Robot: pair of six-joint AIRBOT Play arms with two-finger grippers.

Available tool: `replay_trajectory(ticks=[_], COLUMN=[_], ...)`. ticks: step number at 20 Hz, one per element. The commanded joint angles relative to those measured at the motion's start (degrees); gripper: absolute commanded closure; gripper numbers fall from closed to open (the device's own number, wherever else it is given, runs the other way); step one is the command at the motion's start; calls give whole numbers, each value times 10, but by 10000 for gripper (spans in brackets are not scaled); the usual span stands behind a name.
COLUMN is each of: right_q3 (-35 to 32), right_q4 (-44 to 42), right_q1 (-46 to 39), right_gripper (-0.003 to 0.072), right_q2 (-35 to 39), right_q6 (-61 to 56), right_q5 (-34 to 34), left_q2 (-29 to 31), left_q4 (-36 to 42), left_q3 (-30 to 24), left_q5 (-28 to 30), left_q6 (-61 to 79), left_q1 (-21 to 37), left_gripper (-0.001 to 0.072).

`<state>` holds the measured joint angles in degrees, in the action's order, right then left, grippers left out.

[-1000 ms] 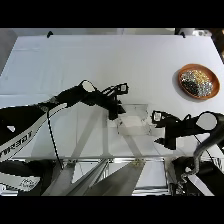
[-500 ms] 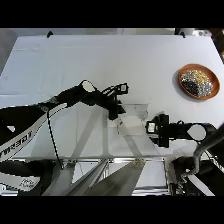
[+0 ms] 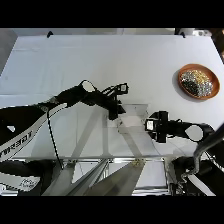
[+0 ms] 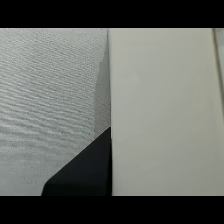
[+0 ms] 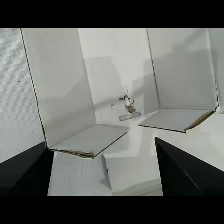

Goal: Fold the box and place the chain.

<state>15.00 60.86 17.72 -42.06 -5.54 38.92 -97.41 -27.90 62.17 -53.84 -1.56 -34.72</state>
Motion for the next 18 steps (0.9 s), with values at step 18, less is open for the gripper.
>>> replay_trajectory(ticks=[18], right_q3=[83], right_q4=[-21], right_q1=[-38], right_gripper=[-6], right_q2=[-109], right_q6=[1], right_q5=[-5], left_q2=[0], left_q4=[0], left_q3=[0], left_q5=[0], left_q6=[0], left_q1=[0], left_gripper=[699])
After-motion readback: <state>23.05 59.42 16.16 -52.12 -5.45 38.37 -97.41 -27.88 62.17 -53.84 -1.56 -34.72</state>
